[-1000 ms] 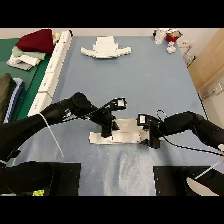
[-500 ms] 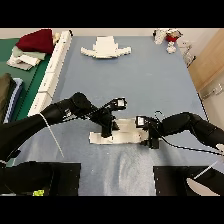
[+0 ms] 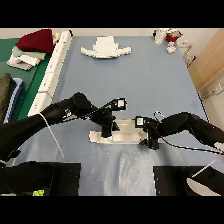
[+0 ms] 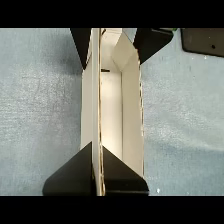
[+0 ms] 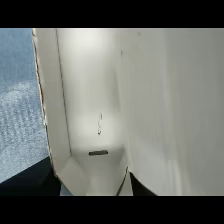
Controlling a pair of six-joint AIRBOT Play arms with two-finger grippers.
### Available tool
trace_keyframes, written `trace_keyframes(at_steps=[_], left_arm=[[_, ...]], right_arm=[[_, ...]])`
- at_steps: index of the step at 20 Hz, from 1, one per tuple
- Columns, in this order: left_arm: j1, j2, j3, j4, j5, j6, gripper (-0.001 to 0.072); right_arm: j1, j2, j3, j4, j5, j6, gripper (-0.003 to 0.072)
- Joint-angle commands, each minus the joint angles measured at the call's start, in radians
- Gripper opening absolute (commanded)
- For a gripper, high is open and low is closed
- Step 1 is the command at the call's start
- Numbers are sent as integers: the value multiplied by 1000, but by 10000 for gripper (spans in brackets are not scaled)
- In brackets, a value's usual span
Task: Fold the box.
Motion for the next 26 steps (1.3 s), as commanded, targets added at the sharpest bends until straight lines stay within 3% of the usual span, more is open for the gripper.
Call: trace_keyframes(at_steps=[1,2,20,22,26], left_arm=[[0,0,1,0,0,0,12],[0,0,1,0,0,0,12],[0,0,1,0,0,0,12],[0,0,1,0,0,0,12],[0,0,1,0,0,0,12]], right_arm=[[1,-1,-1,2,0,1,663],[1,-1,-1,2,1,1,698],[1,7,-34,6,74,2,671],[1,7,-34,6,70,2,525],[1,7,-34,6,68,2,528]])
